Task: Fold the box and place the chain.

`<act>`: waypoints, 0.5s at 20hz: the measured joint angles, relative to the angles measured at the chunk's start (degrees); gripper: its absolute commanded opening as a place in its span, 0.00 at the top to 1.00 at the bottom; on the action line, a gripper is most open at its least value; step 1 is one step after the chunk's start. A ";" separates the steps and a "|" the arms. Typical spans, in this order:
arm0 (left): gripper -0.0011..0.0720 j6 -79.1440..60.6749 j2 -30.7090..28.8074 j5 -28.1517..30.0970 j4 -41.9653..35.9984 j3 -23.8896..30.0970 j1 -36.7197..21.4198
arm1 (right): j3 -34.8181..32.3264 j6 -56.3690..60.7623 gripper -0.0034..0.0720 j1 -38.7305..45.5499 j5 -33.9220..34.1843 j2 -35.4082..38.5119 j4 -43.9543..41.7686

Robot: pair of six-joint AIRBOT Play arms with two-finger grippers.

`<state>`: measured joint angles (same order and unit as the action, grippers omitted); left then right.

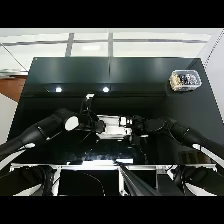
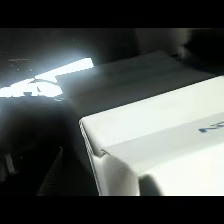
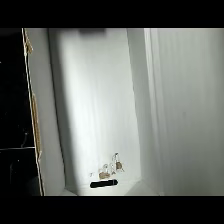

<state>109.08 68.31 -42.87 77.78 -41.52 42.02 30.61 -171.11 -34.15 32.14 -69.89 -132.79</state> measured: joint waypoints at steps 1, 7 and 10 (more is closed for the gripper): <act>0.32 1.36 0.48 -0.66 1.60 -0.72 1.11 | 0.00 0.00 0.34 0.00 0.00 0.00 0.00; 0.45 7.19 3.06 -5.40 6.40 -3.15 4.50 | 0.00 0.00 0.34 0.00 0.02 0.00 0.00; 0.46 10.32 3.50 -7.98 8.83 -4.13 4.87 | 0.00 0.00 0.34 0.00 0.00 0.00 0.02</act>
<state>119.39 71.81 -50.85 86.61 -45.65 46.89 30.61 -171.11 -34.15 32.14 -69.89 -132.77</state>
